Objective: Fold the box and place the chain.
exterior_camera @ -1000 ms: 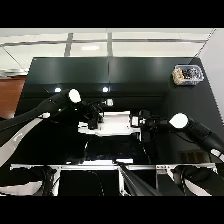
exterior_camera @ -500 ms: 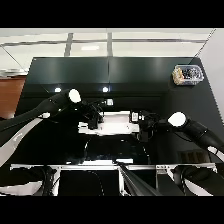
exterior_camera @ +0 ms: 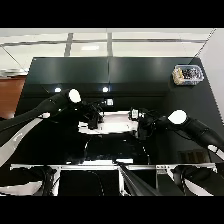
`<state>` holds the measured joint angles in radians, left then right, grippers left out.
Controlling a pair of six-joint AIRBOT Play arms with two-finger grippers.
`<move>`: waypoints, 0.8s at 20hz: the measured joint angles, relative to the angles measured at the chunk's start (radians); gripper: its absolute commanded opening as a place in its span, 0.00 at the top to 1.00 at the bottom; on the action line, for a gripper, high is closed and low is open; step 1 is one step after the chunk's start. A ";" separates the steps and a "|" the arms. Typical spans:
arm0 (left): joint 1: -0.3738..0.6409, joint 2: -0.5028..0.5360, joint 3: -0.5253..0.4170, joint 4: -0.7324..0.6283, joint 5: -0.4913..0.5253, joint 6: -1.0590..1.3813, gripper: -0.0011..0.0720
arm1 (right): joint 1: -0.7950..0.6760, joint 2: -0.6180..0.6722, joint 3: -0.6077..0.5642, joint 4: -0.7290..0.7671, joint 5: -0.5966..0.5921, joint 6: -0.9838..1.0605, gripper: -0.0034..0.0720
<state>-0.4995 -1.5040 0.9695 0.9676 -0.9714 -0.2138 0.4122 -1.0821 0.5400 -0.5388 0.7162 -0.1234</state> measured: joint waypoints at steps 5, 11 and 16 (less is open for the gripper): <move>0.000 0.001 0.019 0.003 -0.014 0.000 0.95 | 0.000 0.000 0.003 0.005 -0.033 -0.034 0.01; 0.000 0.001 0.053 0.003 -0.026 0.003 0.95 | 0.000 0.000 0.004 0.006 -0.110 -0.041 0.01; -0.007 -0.002 0.058 0.008 -0.031 0.004 0.95 | 0.000 0.002 0.005 -0.010 -0.130 -0.041 0.01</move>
